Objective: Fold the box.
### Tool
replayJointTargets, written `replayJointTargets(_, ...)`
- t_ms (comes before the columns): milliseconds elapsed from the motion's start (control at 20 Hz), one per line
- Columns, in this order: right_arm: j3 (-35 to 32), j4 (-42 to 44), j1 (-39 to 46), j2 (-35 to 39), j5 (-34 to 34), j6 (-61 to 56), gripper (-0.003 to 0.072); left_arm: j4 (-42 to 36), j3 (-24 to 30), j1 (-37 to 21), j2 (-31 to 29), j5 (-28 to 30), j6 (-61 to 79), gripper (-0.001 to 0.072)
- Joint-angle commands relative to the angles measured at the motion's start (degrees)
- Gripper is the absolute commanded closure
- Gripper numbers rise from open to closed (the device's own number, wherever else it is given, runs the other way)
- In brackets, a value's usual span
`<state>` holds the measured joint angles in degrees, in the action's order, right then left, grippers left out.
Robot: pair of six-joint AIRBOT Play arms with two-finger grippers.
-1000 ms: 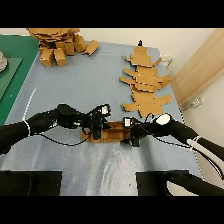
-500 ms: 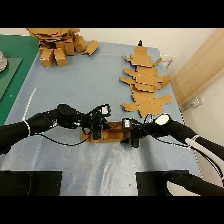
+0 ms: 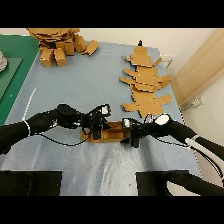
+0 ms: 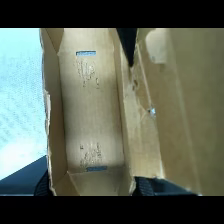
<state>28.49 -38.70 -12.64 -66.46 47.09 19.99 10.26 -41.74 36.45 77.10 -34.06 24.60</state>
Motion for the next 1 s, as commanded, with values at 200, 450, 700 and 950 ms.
replayJointTargets(200,0.0,0.4,0.0,0.0,0.0,-0.1,0.0155,0.0,0.0,0.0,0.0,0.0,0.0,0.0697)
replayJointTargets(450,0.0,0.5,0.0,0.0,0.0,-0.1,0.0155,-0.5,-0.1,0.0,0.0,0.4,0.0,0.0697)
replayJointTargets(700,0.0,0.5,0.0,0.0,0.0,-0.1,0.0155,-0.4,-0.1,0.0,0.0,0.2,-1.4,0.0697)
replayJointTargets(950,0.0,0.6,0.0,0.0,0.0,-0.6,0.0158,0.4,-0.1,-0.4,-0.3,1.1,-8.1,0.0696)
